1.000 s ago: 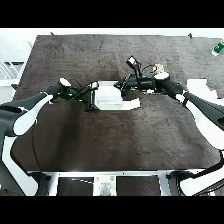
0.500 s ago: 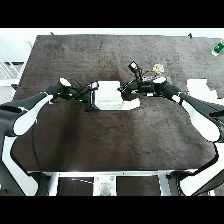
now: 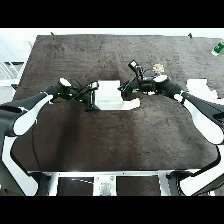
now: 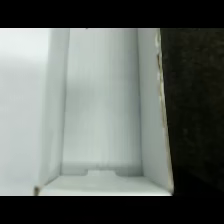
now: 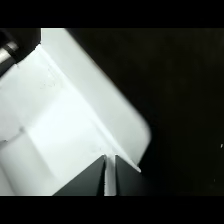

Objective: Fold the box and place the chain.

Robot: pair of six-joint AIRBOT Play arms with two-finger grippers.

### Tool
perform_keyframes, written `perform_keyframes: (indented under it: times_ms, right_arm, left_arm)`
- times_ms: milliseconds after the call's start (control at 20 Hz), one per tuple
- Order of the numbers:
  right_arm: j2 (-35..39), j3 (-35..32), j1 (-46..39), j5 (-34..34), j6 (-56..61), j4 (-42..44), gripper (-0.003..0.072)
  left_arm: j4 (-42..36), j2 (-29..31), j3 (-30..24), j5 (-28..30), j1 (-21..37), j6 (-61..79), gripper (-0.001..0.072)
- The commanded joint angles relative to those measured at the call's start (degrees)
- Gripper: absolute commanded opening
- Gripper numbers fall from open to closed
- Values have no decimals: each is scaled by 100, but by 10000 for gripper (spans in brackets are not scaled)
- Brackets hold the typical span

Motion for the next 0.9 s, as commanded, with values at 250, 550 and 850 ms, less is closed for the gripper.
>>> perform_keyframes:
  times_ms: [250, 550, 850]
  right_arm:
    - [1045, -2, -260, 1143, -24, -2223, 514]
    - [820, -426, -188, 1226, -1467, -2736, 566]
    - [538, -426, 101, 896, -1655, -2785, 564]
  left_arm:
    - [-4, 0, 2, -2, 2, 0, 537]
    - [-4, 0, 2, -2, 2, 0, 537]
    - [-4, 0, 2, -2, 2, 0, 537]
